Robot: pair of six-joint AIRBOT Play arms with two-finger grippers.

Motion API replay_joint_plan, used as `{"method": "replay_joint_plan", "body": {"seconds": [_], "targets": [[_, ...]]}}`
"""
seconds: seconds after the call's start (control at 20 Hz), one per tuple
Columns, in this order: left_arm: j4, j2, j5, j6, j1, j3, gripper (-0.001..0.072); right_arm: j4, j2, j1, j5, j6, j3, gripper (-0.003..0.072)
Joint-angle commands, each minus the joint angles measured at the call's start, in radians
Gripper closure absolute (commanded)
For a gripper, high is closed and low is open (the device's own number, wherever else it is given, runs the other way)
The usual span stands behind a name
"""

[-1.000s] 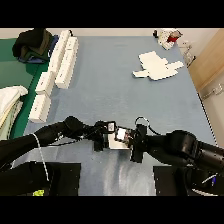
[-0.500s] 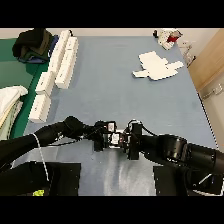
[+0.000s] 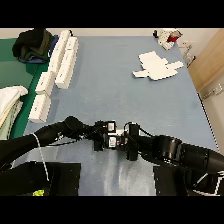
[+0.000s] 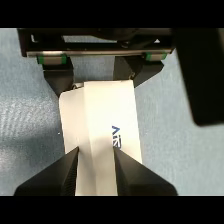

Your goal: Fold the box.

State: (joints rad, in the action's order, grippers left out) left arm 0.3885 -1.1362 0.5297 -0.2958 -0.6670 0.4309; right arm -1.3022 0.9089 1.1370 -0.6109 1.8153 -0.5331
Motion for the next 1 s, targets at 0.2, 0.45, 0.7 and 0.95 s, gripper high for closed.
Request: {"method": "replay_joint_plan", "body": {"seconds": [0.2,0.45,0.7,0.95], "targets": [[0.0,0.001,0.001,-0.002,0.0,0.0,0.0246,0.003,-0.029,0.004,-0.008,0.011,0.001,0.0301],[0.0,0.001,0.001,-0.002,0.0,0.0,0.0246,0.005,-0.101,0.004,-0.059,0.019,0.001,0.0174],[0.0,0.001,0.001,-0.002,0.0,0.0,0.0246,0.006,-0.103,0.003,-0.088,0.043,0.002,0.0174],[0.0,0.001,0.001,-0.002,0.0,0.0,0.0246,0.006,-0.056,0.004,-0.064,0.094,0.001,0.0175]]}}
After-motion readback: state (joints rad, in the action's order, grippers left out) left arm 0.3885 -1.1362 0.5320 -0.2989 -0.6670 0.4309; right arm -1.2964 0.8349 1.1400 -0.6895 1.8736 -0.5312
